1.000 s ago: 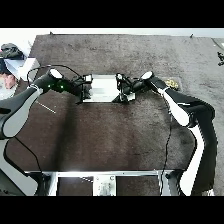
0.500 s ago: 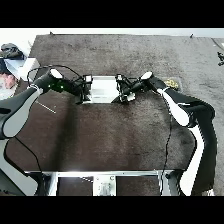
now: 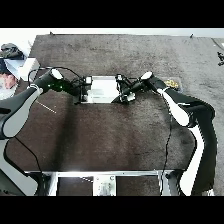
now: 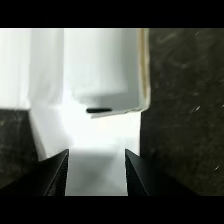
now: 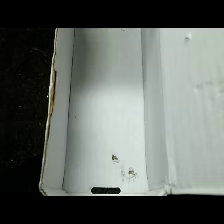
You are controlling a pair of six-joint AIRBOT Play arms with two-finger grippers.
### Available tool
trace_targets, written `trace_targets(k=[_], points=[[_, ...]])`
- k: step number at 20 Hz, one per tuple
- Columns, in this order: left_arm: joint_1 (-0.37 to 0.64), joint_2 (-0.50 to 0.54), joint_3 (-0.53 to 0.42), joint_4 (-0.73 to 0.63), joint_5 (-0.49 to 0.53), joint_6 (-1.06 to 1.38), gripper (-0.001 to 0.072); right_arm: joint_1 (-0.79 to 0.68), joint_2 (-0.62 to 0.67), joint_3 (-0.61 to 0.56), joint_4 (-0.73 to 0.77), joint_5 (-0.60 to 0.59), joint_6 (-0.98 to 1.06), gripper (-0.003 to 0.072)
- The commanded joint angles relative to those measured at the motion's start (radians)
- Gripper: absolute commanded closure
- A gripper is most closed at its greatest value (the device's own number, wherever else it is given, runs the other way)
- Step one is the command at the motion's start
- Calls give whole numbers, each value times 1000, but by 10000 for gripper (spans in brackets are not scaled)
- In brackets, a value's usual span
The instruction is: Fold the box and place the chain.
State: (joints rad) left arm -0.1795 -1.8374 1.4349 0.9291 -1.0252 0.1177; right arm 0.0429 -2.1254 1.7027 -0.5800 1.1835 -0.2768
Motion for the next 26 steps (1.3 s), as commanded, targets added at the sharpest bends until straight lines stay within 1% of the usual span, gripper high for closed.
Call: trace_targets(k=[1, 3, 5, 8, 9, 10, 15, 16, 17, 20, 21, 22, 24, 26], points=[[1, 1, 3, 34, 19, -41, 324, -1, 0, 0, 0, -1, 1, 312], [13, 5, 3, 14, 21, -42, 324, -1, 0, 0, 0, -2, 1, 312], [16, 5, 3, -63, 9, -29, 324, -1, 0, 0, 0, -1, 1, 312], [12, -1, 2, -200, -3, 82, 328, -1, 0, 0, 0, -1, 1, 312], [12, -2, 2, -207, 5, 86, 399, -1, 0, 0, 0, -1, 1, 312], [12, -2, 2, -200, 3, 85, 422, -1, 0, 0, 0, -1, 1, 312], [12, -2, 1, -196, -8, 92, 425, -1, 0, 0, 0, -1, 1, 312], [12, -2, -4, -196, -8, 94, 506, -1, 0, 0, 0, -1, 1, 312], [12, -3, -10, -196, -8, 97, 524, 0, 0, 0, 0, -1, 1, 312], [12, -3, -23, -197, -3, 101, 534, -1, 0, 0, 0, -1, 1, 312], [12, -4, -23, -200, -4, 106, 573, -1, 0, 0, 0, -2, 1, 312], [12, -4, -25, -217, -4, 129, 584, -1, 0, 0, 0, -1, 1, 312], [12, -8, -31, -296, 0, 197, 582, -1, 0, 0, 0, -1, 1, 312], [12, -29, -32, -340, -5, 227, 582, -1, 0, 0, 0, -1, 1, 312]])
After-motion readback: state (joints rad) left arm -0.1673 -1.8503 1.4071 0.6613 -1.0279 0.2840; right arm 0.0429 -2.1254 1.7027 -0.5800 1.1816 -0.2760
